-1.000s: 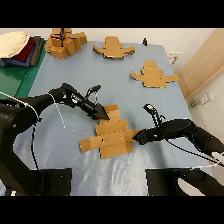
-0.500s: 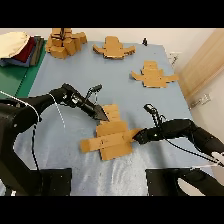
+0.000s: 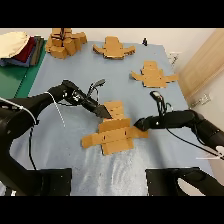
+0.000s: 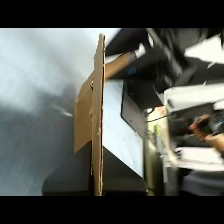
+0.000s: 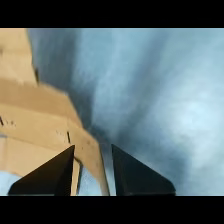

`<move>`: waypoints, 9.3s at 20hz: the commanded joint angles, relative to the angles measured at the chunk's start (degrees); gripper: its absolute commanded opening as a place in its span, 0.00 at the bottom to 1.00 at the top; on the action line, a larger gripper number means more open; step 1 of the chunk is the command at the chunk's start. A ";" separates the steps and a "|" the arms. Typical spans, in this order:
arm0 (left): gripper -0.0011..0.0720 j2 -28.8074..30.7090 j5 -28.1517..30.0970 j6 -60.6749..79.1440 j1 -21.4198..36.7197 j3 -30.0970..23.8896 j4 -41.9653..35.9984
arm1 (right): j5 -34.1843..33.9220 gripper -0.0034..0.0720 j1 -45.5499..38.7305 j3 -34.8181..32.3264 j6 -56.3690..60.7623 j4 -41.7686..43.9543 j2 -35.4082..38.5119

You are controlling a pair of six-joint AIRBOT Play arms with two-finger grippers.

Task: Fold the box.

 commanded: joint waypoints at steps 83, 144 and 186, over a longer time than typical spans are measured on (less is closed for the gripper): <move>0.03 15.50 35.21 22.67 -18.23 -14.16 7.98 | 1.60 0.81 50.38 -6.25 36.63 -64.72 4.50; 0.03 15.50 35.23 22.67 -18.23 -14.16 7.98 | 4.35 1.00 8.20 -6.27 -56.06 -0.66 -3.26; 0.03 15.50 35.23 22.67 -18.23 -14.16 7.98 | 5.20 0.80 8.79 -6.38 -57.90 1.11 -8.02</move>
